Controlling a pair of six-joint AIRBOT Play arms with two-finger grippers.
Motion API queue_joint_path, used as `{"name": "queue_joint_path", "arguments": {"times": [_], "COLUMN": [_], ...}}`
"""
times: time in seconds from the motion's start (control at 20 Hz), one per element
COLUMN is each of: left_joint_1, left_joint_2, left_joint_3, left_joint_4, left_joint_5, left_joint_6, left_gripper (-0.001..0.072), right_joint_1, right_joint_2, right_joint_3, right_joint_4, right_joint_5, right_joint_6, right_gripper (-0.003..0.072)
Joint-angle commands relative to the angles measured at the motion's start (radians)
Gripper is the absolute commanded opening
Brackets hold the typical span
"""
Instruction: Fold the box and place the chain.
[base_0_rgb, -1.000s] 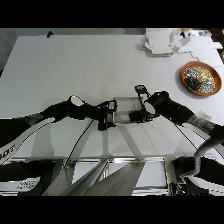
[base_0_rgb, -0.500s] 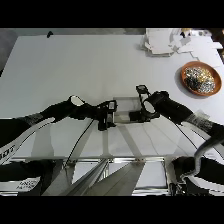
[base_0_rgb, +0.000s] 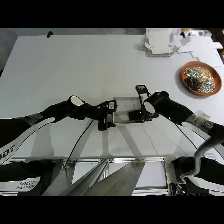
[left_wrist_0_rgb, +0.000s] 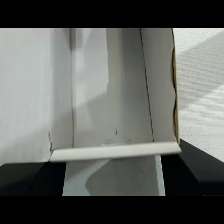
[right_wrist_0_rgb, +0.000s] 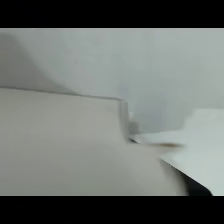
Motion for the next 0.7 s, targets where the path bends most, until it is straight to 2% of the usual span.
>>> {"name": "queue_joint_path", "arguments": {"times": [0.0, 0.15, 0.35, 0.4, 0.5, 0.6, 0.65], "left_joint_1": [0.000, 0.000, 0.000, 0.000, 0.000, 0.000, 0.000], "left_joint_2": [0.001, 0.001, 0.001, 0.001, 0.001, 0.001, 0.001], "left_joint_3": [0.000, 0.000, 0.000, 0.000, 0.000, 0.000, 0.000], "left_joint_4": [0.000, 0.000, 0.000, 0.000, 0.000, 0.000, 0.000], "left_joint_5": [0.000, 0.000, 0.000, 0.000, 0.000, 0.000, 0.000], "left_joint_6": [0.000, 0.000, 0.000, 0.000, 0.000, 0.000, 0.000], "left_gripper": [0.0150, 0.0150, 0.0150, 0.0150, 0.0150, 0.0150, 0.0150], "right_joint_1": [0.000, 0.000, 0.000, 0.000, 0.000, 0.000, 0.000], "right_joint_2": [0.007, 0.007, 0.006, 0.006, 0.006, 0.006, 0.006], "right_joint_3": [0.001, 0.001, 0.001, 0.001, 0.001, 0.001, 0.001], "right_joint_4": [-0.012, -0.013, -0.033, -0.042, -0.054, -0.054, -0.054], "right_joint_5": [-0.010, -0.011, -0.022, -0.022, -0.022, -0.021, -0.021], "right_joint_6": [0.003, 0.002, 0.003, 0.003, 0.003, 0.002, 0.002], "right_gripper": [0.0314, 0.0309, 0.0178, 0.0171, 0.0063, 0.0017, 0.0017]}}
